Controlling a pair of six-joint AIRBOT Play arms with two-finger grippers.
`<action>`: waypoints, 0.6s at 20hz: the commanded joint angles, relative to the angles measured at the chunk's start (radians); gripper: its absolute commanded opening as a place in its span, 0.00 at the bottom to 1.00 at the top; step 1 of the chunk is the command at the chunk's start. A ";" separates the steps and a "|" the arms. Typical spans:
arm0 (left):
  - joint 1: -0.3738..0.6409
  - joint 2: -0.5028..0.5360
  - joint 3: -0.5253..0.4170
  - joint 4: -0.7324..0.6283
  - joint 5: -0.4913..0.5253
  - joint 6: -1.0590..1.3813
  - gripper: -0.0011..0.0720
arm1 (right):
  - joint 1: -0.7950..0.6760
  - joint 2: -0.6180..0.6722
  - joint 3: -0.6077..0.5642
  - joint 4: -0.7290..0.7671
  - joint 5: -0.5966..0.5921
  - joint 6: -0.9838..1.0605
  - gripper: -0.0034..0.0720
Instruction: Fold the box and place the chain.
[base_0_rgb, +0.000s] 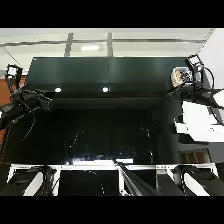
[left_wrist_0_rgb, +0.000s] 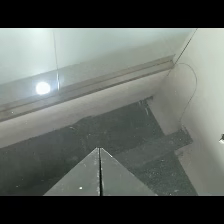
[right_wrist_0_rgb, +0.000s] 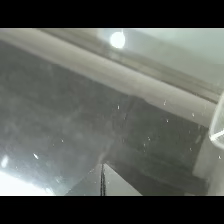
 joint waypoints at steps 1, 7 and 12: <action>-0.001 -0.001 0.000 0.000 0.001 0.000 0.06 | 0.002 0.000 0.000 0.103 -0.035 0.000 0.06; -0.005 -0.114 0.008 -0.051 0.029 -0.185 0.99 | 0.002 -0.051 -0.001 0.130 -0.110 0.121 1.00; -0.005 -0.134 0.021 -0.027 0.013 -0.195 0.99 | -0.117 -0.079 0.064 -0.280 -0.044 0.517 1.00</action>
